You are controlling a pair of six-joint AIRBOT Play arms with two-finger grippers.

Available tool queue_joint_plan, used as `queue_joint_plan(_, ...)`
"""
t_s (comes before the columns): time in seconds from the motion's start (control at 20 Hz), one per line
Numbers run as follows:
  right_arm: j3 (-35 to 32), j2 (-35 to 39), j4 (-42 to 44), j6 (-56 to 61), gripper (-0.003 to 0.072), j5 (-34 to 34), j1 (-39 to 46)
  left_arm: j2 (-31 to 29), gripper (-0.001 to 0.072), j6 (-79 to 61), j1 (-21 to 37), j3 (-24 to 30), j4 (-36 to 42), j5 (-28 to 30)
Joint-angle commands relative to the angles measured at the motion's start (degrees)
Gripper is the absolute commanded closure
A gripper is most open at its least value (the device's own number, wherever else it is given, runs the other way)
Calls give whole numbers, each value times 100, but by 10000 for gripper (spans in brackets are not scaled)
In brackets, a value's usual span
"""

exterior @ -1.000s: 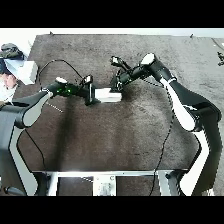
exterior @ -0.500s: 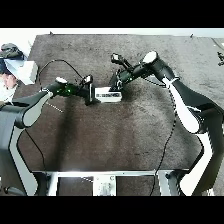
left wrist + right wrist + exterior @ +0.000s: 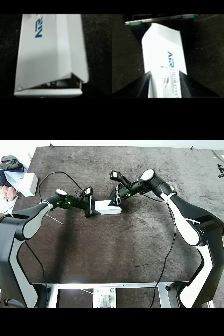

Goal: Fold the box and place the chain.

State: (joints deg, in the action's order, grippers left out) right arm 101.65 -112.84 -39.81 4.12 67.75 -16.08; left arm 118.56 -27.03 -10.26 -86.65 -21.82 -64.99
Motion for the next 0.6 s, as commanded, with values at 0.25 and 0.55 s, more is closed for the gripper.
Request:
queue_joint_plan(0.25,-50,164,-144,-155,486,-87,-7,2,220,-2,2,0,-2,0)
queue_joint_plan(0.55,-52,160,-271,-136,588,15,-11,2,220,-2,2,0,-2,2)
